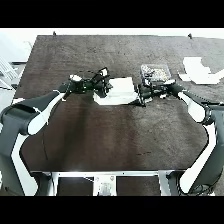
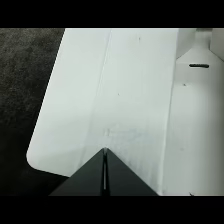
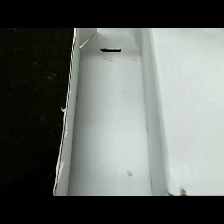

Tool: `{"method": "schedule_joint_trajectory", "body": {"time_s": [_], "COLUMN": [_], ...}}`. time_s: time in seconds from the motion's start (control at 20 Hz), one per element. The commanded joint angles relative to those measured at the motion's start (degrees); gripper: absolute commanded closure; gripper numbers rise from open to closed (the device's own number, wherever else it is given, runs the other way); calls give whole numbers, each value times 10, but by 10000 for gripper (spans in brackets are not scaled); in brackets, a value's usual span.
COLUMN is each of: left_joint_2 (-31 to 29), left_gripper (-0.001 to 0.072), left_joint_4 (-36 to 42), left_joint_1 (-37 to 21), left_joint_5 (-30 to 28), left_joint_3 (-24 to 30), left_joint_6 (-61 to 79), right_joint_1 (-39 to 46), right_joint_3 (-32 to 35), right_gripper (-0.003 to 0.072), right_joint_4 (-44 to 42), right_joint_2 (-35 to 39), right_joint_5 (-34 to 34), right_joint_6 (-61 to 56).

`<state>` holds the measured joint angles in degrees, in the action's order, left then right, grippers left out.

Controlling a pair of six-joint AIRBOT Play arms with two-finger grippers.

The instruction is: Fold the box and place the chain.

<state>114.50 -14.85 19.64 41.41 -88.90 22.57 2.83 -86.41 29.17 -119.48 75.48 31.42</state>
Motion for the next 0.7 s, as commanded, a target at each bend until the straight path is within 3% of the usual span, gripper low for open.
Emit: {"method": "schedule_joint_trajectory", "body": {"time_s": [0.0, 0.4, 0.55, 0.65], "left_joint_2": [4, -4, -44, -79], "left_gripper": [694, 690, 690, 690], "left_joint_4": [-2, -4, -23, -77], "left_joint_1": [0, -2, -2, -2], "left_joint_5": [0, 11, 41, 66], "left_joint_3": [0, -17, -22, -22], "left_joint_6": [5, 4, 4, -10], "right_joint_1": [0, 0, 0, 0], "right_joint_3": [0, 0, 0, 0], "right_gripper": [189, 189, 189, 189], "right_joint_4": [0, 0, 0, 0], "right_joint_2": [0, 0, 0, 0], "right_joint_5": [0, 0, 0, 0], "right_joint_6": [1, 1, 1, 1]}}
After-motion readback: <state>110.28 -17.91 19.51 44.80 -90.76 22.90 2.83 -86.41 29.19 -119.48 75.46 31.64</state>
